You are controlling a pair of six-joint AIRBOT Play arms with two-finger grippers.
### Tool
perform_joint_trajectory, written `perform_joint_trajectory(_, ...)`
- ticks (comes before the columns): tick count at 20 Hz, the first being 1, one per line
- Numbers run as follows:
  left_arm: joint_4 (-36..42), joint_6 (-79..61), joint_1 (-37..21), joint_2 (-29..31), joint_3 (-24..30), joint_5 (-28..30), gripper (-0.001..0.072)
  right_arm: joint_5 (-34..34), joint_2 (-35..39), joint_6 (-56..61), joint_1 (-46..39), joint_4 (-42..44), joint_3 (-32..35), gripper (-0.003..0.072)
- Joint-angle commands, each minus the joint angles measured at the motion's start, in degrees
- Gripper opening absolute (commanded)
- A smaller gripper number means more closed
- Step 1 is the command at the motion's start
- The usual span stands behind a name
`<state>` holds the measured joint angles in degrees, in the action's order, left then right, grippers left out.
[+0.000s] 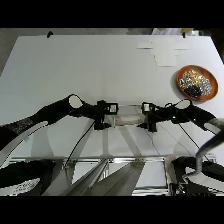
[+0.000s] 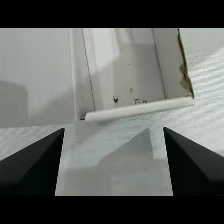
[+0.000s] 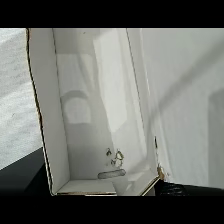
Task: Fold the box and place the chain.
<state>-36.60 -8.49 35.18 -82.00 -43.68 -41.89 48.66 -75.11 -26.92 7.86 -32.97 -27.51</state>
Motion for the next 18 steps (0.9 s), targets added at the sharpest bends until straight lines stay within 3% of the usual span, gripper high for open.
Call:
perform_joint_trajectory(1,1.90,-1.70,0.37,-0.42,0.85,0.79,0.0697,0.02,0.04,0.00,0.04,0.00,0.02,0.0448)
perform_joint_trajectory(9,9.22,-1.81,3.15,-0.44,3.56,6.95,0.0706,0.02,0.04,0.00,0.04,0.00,0.02,0.0448)
perform_joint_trajectory(18,12.68,-3.61,5.29,-1.03,3.56,7.87,0.0706,0.04,0.04,0.00,0.04,0.00,0.02,0.0448)
